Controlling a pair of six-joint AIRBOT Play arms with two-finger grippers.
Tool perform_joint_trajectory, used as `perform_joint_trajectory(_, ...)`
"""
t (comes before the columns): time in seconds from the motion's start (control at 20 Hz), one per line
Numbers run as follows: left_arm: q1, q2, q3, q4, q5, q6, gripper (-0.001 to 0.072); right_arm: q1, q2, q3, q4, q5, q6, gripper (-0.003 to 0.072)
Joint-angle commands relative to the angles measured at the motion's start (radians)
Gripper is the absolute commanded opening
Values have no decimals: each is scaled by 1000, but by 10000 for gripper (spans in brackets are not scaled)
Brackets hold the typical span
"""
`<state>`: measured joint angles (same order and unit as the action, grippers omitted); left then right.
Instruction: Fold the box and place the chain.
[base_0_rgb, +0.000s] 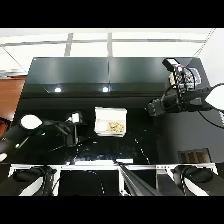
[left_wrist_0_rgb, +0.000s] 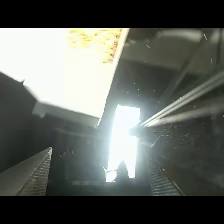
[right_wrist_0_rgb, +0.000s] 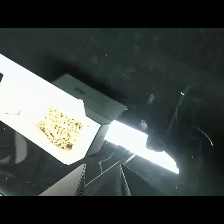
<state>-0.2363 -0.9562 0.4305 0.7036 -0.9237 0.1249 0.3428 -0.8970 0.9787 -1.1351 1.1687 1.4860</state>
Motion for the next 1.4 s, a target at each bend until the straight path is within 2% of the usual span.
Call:
perform_joint_trajectory(0.0, -50, -172, 77, -5, 76, 168, 714, 0, 1, -1, -10, 11, 13, 271)
perform_joint_trajectory(0.2, -52, -273, 127, -45, 83, 194, 714, 0, 1, -1, -185, 31, 80, 271)
perform_joint_trajectory(0.4, -56, -295, 128, -197, 81, 230, 713, 0, 1, -1, -209, 20, 92, 270)
perform_joint_trajectory(0.6, -60, -299, 129, -138, 58, 230, 712, 0, 1, -1, -209, 10, 92, 270)
perform_joint_trajectory(0.8, -95, -299, 130, -139, 56, 227, 711, 0, 1, -1, -209, 7, 92, 270)
perform_joint_trajectory(0.85, -113, -299, 130, -139, 66, 229, 711, 0, 1, -1, -209, 4, 92, 270)
perform_joint_trajectory(1.0, -171, -299, 130, -139, 177, 235, 710, 0, 1, -1, -208, 1, 92, 270)
perform_joint_trajectory(1.25, -197, -300, 130, -144, 182, 234, 707, 0, 1, -1, -205, 0, 93, 270)
perform_joint_trajectory(1.3, -196, -301, 130, -144, 182, 234, 675, 0, 1, -2, -205, -3, 93, 270)
perform_joint_trajectory(1.35, -196, -301, 130, -144, 182, 234, 583, 0, 0, -2, -206, -11, 92, 270)
